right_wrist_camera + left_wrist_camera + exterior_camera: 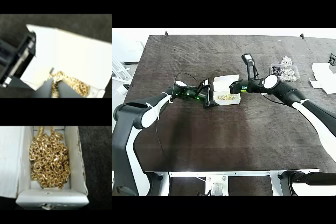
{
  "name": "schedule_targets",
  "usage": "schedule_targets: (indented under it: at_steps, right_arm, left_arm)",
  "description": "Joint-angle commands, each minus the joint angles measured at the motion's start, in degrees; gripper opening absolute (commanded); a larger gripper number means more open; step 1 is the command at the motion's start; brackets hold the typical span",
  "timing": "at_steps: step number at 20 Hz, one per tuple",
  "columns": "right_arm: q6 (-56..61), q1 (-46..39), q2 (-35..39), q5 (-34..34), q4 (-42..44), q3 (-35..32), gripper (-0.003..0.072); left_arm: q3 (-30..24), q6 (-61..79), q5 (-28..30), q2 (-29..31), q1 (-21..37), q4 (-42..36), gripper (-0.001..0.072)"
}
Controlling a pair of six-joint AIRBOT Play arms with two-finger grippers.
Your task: Fold the box and place the chain.
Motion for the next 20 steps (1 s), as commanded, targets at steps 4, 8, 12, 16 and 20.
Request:
schedule_targets:
  at_steps: [4,8,12,16,20]
  right_arm:
    - [-0.26,-0.90,-1.38,0.42,0.35,0.00,0.0456]
    - [-6.27,-4.52,5.07,0.44,0.13,0.00,0.0371]
    - [-15.39,-12.61,8.31,-0.11,0.44,0.96,0.0266]
    - [-27.74,-19.45,4.87,4.04,8.31,3.30,0.0258]
    - [-41.77,-23.52,-3.93,16.94,22.01,8.79,0.0256]
  left_arm:
    - [0.02,0.02,0.00,0.04,-0.02,0.00,0.0302]
    - [0.02,0.02,0.00,0.04,-0.02,0.00,0.0302]
    - [0.02,0.02,0.00,0.04,-0.02,-0.02,0.0302]
    - [0.02,0.02,0.00,0.04,-0.02,-0.02,0.0302]
    - [0.02,0.02,-0.02,0.04,-0.02,-0.02,0.0303]
